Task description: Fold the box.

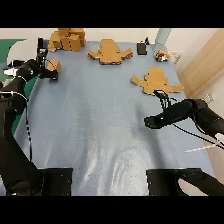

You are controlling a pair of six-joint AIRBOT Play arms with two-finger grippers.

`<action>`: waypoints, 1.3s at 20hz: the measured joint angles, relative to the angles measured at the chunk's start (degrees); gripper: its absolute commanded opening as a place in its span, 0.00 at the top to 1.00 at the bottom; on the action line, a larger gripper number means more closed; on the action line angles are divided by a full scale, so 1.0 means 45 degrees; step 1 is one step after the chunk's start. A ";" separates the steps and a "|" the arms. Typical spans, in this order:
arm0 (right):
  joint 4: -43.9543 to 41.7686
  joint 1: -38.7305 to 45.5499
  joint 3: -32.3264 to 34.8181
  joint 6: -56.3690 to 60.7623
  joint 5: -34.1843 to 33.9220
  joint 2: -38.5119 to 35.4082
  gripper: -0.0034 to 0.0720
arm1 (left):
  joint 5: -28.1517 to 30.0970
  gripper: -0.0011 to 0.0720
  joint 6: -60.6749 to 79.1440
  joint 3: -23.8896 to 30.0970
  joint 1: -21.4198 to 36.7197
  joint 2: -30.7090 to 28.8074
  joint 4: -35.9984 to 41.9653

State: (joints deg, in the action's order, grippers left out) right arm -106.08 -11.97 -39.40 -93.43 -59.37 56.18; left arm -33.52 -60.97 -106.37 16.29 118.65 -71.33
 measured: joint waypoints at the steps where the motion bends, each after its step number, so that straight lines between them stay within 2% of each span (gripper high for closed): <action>1: 0.0000 0.0000 0.0000 0.0000 0.0005 0.0000 0.95 | 0.0058 0.25 -0.0010 -0.0015 0.0015 0.0044 -0.0112; 11: -0.0005 -0.0015 0.0000 0.0000 0.0005 0.0000 0.95 | 0.0491 0.25 -0.0029 -0.0063 0.0024 0.0117 -0.0393; 19: 0.0000 -0.0015 0.0000 0.0000 0.0000 0.0000 0.95 | 0.0267 0.25 -0.0039 -0.0063 0.0024 0.0117 -0.0423; 20: 0.0000 -0.0015 -0.0005 0.0000 0.0005 0.0000 0.95 | 0.0219 0.23 -0.0049 -0.0063 0.0024 0.0117 -0.0423; 21: 0.0000 -0.0015 0.0000 0.0000 0.0000 0.0000 0.95 | 0.0136 0.02 -0.0097 -0.0063 0.0024 0.0117 -0.0423; 26: -0.0005 -0.0015 -0.0005 0.0000 0.0005 0.0000 0.95 | -0.0248 0.02 -0.0899 -0.0063 0.0107 0.0117 -0.0427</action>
State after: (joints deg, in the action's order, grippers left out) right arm -106.10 -12.03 -39.42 -93.43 -59.35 56.18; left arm -34.63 -65.01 -106.65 16.78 119.17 -73.25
